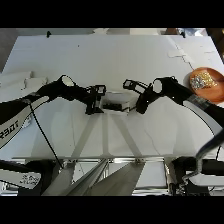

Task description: Fold the box and place the chain.

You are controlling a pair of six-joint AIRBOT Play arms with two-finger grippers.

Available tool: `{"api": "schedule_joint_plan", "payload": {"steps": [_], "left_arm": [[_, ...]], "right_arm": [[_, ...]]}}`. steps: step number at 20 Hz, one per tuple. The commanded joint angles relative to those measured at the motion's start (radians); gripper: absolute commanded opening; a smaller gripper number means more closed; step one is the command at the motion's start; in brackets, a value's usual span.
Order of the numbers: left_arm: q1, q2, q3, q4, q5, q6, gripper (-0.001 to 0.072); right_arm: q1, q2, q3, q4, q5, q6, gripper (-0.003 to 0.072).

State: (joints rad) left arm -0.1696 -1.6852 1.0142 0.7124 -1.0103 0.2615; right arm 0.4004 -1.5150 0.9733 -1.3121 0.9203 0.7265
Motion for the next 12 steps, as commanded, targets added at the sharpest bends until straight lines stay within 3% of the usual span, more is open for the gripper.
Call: {"api": "schedule_joint_plan", "payload": {"steps": [1, 6, 12], "left_arm": [[0.0, 0.0, 0.001, 0.0, 0.0, 0.0, 0.0486], [0.0, 0.0, 0.001, 0.0, 0.0, 0.0, 0.0486], [0.0, 0.0, 0.001, 0.0, 0.0, 0.0, 0.0486]], "right_arm": [[0.008, -0.043, -0.002, -0.004, 0.054, 0.01, 0.003], [0.008, -0.017, -0.002, -0.003, 0.082, 0.063, 0.001], [0.008, 0.128, -0.002, 0.011, 0.064, 0.116, 0.001]]}}
